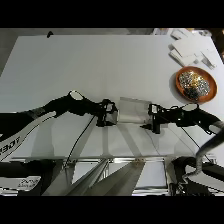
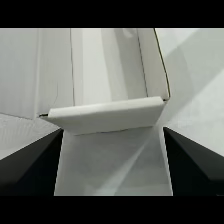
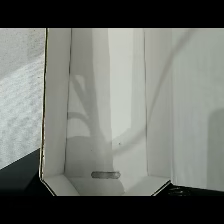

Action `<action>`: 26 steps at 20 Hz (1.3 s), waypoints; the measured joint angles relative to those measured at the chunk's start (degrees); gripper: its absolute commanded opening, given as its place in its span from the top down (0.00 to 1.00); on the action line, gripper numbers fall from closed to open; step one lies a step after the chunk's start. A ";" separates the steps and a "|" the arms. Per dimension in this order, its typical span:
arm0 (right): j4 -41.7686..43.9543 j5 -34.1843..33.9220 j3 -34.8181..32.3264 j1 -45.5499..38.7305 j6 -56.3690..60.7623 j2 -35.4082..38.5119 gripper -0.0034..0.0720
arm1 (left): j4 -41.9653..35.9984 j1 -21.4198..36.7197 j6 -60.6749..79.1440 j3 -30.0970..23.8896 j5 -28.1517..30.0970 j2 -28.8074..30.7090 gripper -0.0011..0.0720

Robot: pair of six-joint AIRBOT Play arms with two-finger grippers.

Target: Fold the box and place the chain.

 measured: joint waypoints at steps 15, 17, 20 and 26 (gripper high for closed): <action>-0.09 0.13 0.00 0.00 0.02 0.00 0.51 | -2.36 -2.54 -1.70 0.46 -1.70 -0.37 0.17; -0.07 0.09 0.00 0.00 -0.02 0.00 0.51 | -2.56 -2.54 -1.90 0.46 -1.40 -0.37 0.60; -0.04 0.04 0.00 0.00 -0.02 0.00 0.51 | -2.91 -2.54 -2.08 0.46 -1.11 -0.37 0.87; 0.02 -0.07 0.00 0.00 -0.02 0.00 0.51 | -3.76 -2.47 -2.38 0.46 -0.57 -0.37 0.87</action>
